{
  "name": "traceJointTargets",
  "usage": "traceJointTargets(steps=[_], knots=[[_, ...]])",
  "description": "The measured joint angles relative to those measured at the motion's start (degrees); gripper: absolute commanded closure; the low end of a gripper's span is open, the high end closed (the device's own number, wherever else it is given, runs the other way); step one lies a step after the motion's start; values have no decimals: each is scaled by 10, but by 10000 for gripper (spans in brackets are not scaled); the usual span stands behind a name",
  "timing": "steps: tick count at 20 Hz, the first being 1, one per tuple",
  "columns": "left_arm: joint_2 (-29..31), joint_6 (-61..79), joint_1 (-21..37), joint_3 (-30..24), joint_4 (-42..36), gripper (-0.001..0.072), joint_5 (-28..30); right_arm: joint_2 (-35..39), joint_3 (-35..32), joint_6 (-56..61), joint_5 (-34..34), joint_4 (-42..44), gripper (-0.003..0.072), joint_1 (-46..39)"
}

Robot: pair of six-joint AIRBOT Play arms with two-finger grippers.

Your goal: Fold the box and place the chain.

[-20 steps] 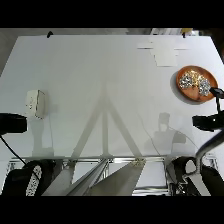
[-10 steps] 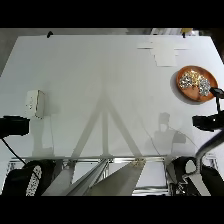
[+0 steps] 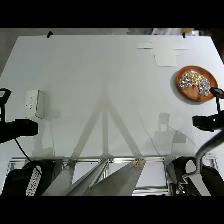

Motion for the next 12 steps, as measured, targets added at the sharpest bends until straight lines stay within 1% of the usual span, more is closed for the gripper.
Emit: traceJointTargets(steps=[1,12], knots=[[0,0,0,-4,1,669,4,0,0,0,0,0,672,0],[0,0,0,-13,2,669,19,0,0,0,0,0,672,0]])
